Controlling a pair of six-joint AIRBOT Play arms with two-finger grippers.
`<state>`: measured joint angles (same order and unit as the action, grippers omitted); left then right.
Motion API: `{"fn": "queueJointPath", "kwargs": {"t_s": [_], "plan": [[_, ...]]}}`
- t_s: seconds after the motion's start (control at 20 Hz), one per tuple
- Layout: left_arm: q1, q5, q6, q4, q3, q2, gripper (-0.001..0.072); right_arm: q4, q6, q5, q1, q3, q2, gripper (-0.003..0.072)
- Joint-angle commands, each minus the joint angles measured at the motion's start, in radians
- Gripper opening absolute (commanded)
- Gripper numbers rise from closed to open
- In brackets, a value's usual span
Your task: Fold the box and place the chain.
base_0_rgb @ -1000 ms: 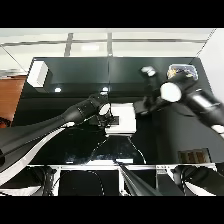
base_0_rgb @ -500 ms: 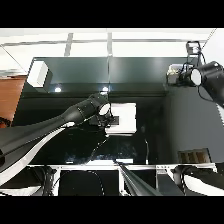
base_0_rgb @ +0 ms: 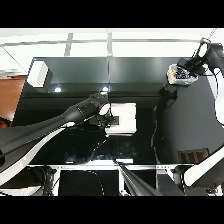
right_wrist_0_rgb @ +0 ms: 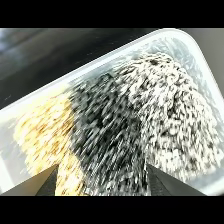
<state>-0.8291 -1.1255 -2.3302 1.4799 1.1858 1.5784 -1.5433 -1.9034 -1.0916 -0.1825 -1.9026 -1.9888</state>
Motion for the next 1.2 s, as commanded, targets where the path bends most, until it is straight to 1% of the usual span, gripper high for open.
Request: {"fn": "queueJointPath", "kwargs": {"t_s": [0.0, 0.1, 0.15, 0.25, 0.3, 0.4, 0.5, 0.6, 0.75, 0.85, 1.0, 1.15], "plan": [[0.000, 0.000, 0.000, 0.000, 0.001, 0.000, 0.0026, 0.068, 0.012, -0.058, -0.031, -0.098, -0.107, 0.0614], [0.000, -0.002, 0.000, 0.000, 0.001, 0.000, 0.0026, 0.069, 0.012, -0.042, -0.031, -0.098, -0.119, 0.0422], [0.000, -0.002, 0.000, 0.000, 0.001, 0.000, 0.0026, 0.069, 0.012, -0.037, -0.031, -0.098, -0.122, 0.0417], [0.000, -0.002, 0.000, 0.000, 0.001, 0.000, 0.0026, 0.068, 0.057, -0.063, -0.032, -0.117, -0.120, 0.0035], [0.000, -0.002, 0.000, 0.000, 0.001, 0.000, 0.0026, 0.068, 0.093, -0.085, -0.031, -0.139, -0.117, 0.0009], [0.000, -0.001, 0.000, 0.000, 0.001, 0.000, 0.0026, 0.066, 0.155, -0.109, -0.031, -0.161, -0.081, 0.0008], [0.000, -0.002, 0.000, 0.000, 0.001, 0.000, 0.0026, 0.066, 0.218, -0.115, -0.031, -0.161, -0.011, 0.0008], [0.000, -0.002, 0.000, 0.000, 0.001, 0.000, 0.0026, 0.069, 0.275, -0.121, -0.031, -0.161, 0.075, 0.0008], [0.000, -0.002, 0.000, 0.000, 0.001, 0.000, 0.0026, 0.082, 0.346, -0.162, -0.016, -0.159, 0.227, 0.0007], [0.000, -0.002, 0.000, 0.000, 0.001, 0.000, 0.0026, 0.161, 0.378, -0.159, -0.007, -0.133, 0.341, 0.0007], [0.000, -0.002, 0.000, 0.000, 0.001, 0.000, 0.0026, 0.229, 0.438, -0.207, 0.026, -0.067, 0.519, 0.0007], [0.000, -0.003, 0.000, 0.000, 0.001, 0.000, 0.0026, 0.285, 0.485, -0.291, 0.083, 0.030, 0.684, 0.0007]]}}
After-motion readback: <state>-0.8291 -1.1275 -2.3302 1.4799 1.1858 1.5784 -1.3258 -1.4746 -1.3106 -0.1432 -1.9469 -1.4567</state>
